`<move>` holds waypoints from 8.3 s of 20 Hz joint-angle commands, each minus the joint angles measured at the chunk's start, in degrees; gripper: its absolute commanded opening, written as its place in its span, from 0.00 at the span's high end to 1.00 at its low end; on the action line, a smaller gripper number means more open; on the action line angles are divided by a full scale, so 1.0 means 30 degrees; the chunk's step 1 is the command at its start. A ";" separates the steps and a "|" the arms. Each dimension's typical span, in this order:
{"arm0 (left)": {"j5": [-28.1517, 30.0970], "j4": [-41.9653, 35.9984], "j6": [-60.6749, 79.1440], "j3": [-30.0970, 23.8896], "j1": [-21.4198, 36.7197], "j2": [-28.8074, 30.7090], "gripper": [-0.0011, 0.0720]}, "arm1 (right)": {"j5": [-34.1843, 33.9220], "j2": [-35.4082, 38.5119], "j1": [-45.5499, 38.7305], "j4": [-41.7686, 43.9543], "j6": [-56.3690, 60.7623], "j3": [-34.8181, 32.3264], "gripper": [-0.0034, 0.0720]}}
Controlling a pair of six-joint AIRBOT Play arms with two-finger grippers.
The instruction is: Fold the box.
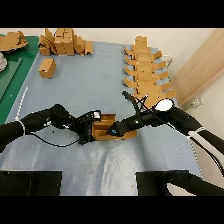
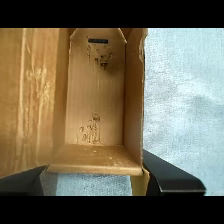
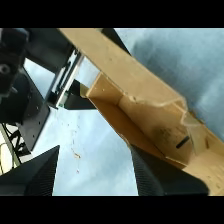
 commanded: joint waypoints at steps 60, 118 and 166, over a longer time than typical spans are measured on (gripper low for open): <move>0.1865 0.0153 0.2011 0.0036 0.0007 0.0743 0.30 | -0.8174 -0.7329 -0.0175 0.0372 -0.2790 0.2790 0.95; 0.1858 0.0153 0.2011 0.0036 0.0000 0.0743 0.30 | -0.8422 0.2863 0.2011 -1.1242 -0.7934 -0.2565 0.71; 0.1851 0.0153 0.2011 0.0036 0.0000 0.0743 0.30 | -0.9275 0.0823 0.2732 -0.8415 -1.1475 -0.2331 0.61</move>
